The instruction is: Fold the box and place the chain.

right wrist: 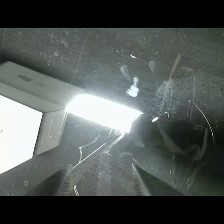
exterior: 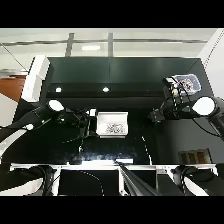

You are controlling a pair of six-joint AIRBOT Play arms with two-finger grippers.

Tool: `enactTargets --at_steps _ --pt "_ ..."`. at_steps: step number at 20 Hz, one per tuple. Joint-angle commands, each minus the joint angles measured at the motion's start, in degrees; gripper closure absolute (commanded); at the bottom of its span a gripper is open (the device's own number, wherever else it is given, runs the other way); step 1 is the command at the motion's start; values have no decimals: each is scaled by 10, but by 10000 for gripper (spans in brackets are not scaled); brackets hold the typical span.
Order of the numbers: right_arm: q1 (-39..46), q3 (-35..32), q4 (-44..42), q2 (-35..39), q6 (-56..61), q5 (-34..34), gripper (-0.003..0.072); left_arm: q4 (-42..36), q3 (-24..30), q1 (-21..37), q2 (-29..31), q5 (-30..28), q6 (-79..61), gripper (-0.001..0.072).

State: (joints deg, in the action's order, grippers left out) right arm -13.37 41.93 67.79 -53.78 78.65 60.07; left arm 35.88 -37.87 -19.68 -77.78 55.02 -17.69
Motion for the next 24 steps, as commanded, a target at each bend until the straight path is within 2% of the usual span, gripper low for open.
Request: enactTargets --at_steps 1,3,6,7,9,11,13,17,19,24 --pt "0 0 -5 0 20 -13 -19 -1 0 -3 0 -4 3 94" --pt "0 3 -31 -2 19 -51 -27 -1 0 -3 0 -4 3 94" --pt "-4 28 -134 -28 -45 -143 -27 -1 0 -3 0 -5 3 94" --pt "-13 41 -162 -44 -83 -163 -26 -1 0 -3 0 -5 3 95" --pt "-44 56 -227 -85 -234 -200 -25 -1 0 -3 0 -5 3 95" --pt "-66 56 -282 -127 -317 -211 -25 -1 0 -3 0 -5 3 95" --pt "-81 56 -319 -157 -368 -162 -24 -1 0 -3 0 -5 3 95" --pt "-93 56 -304 -161 -485 -40 -25 -1 0 -3 0 -5 3 95" --pt "-93 56 -271 -161 -514 -10 -25 -1 0 -3 0 -5 3 95" --pt "-93 56 -257 -159 -590 40 -25 -1 0 -3 0 -6 3 95"
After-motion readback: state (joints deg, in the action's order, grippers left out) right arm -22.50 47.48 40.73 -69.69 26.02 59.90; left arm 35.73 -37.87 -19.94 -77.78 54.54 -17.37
